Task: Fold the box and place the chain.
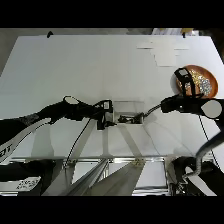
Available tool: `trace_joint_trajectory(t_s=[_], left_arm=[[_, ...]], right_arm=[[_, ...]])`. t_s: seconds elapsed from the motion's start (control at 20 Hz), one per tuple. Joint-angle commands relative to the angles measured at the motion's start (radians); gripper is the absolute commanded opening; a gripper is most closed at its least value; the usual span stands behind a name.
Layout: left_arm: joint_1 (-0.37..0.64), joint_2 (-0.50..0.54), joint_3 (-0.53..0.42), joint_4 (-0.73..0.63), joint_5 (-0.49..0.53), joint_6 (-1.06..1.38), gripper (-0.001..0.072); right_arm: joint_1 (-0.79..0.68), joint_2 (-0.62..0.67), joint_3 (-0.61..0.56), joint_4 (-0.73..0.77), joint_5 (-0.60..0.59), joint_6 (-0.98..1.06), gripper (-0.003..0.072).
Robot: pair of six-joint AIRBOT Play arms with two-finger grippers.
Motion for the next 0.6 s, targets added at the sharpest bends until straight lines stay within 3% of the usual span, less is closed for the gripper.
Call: trace_joint_trajectory(t_s=[0.0, 0.25, 0.55], left_arm=[[0.0, 0.0, 0.001, 0.0, 0.0, 0.0, 0.0209], [0.0, 0.0, 0.001, 0.0, 0.0, 0.0, 0.0209], [0.0, 0.0, 0.001, 0.0, 0.0, 0.0, 0.0209]], right_arm=[[-0.027, -0.044, -0.052, -0.077, -0.108, 0.102, 0.024], [-0.027, -0.219, -0.03, -0.071, -0.077, 0.158, 0.0277], [-0.027, -0.373, 0.117, -0.075, 0.058, 0.184, 0.0264]])
